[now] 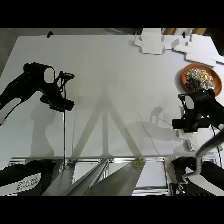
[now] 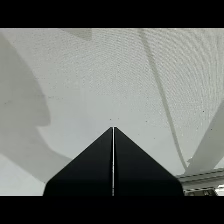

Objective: Fold the box and place the chain.

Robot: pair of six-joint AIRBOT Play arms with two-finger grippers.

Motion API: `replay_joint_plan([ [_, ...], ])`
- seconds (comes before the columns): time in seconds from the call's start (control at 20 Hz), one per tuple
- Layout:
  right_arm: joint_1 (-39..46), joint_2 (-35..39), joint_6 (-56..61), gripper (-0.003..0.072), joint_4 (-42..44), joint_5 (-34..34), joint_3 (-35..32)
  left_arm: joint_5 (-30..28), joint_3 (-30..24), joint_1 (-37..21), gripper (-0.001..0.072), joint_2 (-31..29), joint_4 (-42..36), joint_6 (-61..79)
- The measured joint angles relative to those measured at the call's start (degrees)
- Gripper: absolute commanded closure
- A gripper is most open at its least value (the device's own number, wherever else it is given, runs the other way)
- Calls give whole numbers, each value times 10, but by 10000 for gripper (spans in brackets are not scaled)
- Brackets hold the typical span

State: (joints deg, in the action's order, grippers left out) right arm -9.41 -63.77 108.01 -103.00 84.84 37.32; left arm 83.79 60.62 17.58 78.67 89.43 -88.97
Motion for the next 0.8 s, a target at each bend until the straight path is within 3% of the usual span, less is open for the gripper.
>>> replay_joint_plan([
  [0.5,0,0,0,668,0,-1,0,0,0,0,701,0,0,0],
  [0.8,0,0,0,668,-3,-72,0,0,0,0,701,0,0,0],
])
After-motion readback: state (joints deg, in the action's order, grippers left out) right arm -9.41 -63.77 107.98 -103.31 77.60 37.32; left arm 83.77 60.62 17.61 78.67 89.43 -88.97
